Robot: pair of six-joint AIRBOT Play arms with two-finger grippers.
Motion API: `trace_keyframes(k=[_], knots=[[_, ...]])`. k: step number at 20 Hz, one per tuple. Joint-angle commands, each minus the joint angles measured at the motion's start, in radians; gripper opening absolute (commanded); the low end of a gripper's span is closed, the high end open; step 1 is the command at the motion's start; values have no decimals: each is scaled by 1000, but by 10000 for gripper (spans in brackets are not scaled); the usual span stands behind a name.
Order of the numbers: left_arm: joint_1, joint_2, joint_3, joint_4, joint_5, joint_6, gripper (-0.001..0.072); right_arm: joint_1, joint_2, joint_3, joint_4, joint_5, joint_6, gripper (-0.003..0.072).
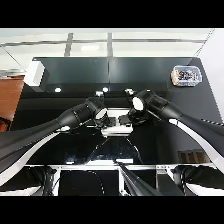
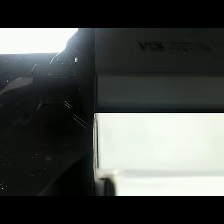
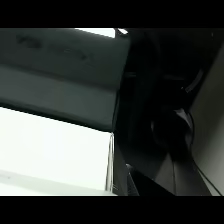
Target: Fold the box and place the chain.
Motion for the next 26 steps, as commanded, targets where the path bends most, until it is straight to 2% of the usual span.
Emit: trace_keyframes(k=[1,4,5,6,7,8,13,14,15,18,19,23,24,25,26], knots=[[0,0,1,1,1,0,28,29,-31,8,-34,14,74,314],[0,0,1,1,1,0,28,32,-40,8,-53,-3,140,314],[0,0,1,1,1,0,28,32,-40,8,-53,-3,147,292],[0,0,1,1,1,0,28,32,-40,8,-52,-2,146,159],[0,0,1,1,1,0,28,32,-40,8,-51,-2,147,115],[0,0,1,1,1,0,28,32,-40,8,-51,-2,147,12],[0,0,1,1,1,0,28,32,-40,8,-51,-1,156,18],[0,0,1,1,1,0,28,32,-40,8,-52,-1,155,171],[0,0,1,1,1,0,28,32,-40,8,-57,-1,155,255],[0,0,1,1,1,0,28,32,-40,8,-55,2,156,243],[0,0,1,1,1,0,28,32,-40,8,-54,2,154,0],[0,0,1,1,0,0,28,32,-39,8,-48,2,153,15],[0,0,1,1,0,0,28,32,-35,8,-49,2,153,126],[0,0,1,1,0,0,28,32,-31,8,-50,2,152,319],[0,0,1,1,0,0,28,32,-18,8,-58,2,142,349]])
